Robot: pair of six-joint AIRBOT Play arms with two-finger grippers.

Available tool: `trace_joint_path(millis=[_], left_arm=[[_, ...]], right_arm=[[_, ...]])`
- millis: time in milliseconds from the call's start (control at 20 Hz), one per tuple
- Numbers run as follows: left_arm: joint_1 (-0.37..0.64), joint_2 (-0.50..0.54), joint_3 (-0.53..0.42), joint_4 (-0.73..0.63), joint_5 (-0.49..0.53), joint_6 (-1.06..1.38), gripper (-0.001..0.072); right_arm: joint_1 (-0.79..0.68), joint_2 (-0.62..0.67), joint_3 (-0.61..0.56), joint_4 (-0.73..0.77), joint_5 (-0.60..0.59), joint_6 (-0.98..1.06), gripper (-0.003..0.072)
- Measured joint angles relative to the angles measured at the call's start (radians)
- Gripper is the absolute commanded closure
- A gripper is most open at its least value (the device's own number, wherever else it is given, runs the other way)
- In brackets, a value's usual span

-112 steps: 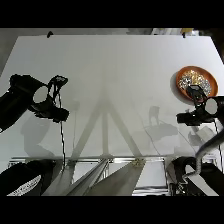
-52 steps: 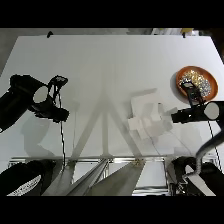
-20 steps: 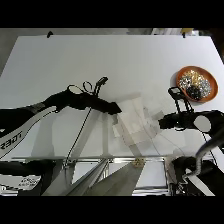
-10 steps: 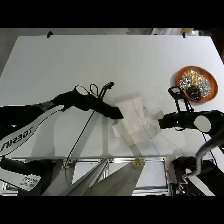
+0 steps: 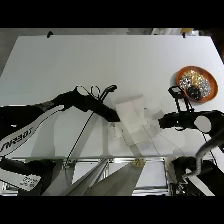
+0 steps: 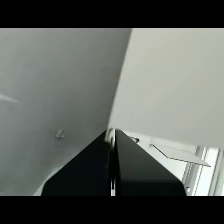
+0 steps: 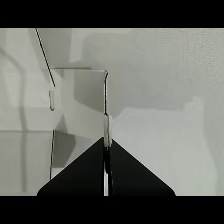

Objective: Fold the box and place the chain.

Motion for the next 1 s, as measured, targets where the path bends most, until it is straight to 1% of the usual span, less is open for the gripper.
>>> trace_joint_path(millis=[150, 400, 450, 500, 550, 600, 700, 850, 1000], left_arm=[[0.000, 0.037, 0.002, 0.010, 0.007, 0.079, 0.0705], [0.000, 0.122, 0.002, 0.055, 0.031, 0.243, 0.0705], [0.000, 0.136, 0.002, 0.074, 0.033, 0.273, 0.0705], [0.000, 0.148, 0.002, 0.092, 0.033, 0.299, 0.0704], [0.000, 0.156, 0.002, 0.111, 0.034, 0.321, 0.0705], [-0.001, 0.161, 0.002, 0.128, 0.035, 0.342, 0.0705], [-0.003, 0.169, 0.002, 0.156, 0.037, 0.377, 0.0706], [-0.017, 0.175, 0.002, 0.206, 0.045, 0.422, 0.0705], [-0.046, 0.176, 0.002, 0.243, 0.100, 0.445, 0.0705]], right_arm=[[0.000, 0.037, 0.000, 0.021, -0.007, 0.000, 0.0672], [0.000, 0.171, 0.000, 0.058, 0.003, -0.007, 0.0669], [0.000, 0.200, 0.000, 0.061, 0.012, -0.007, 0.0620], [0.000, 0.229, 0.000, 0.066, 0.024, -0.007, 0.0496], [0.000, 0.256, 0.000, 0.071, 0.042, -0.008, 0.0436], [0.000, 0.281, 0.000, 0.076, 0.066, -0.008, 0.0431], [0.000, 0.327, 0.000, 0.086, 0.117, -0.008, 0.0387], [0.000, 0.384, 0.000, 0.097, 0.175, -0.008, 0.0388], [0.000, 0.421, 0.000, 0.101, 0.199, -0.011, 0.0387]])
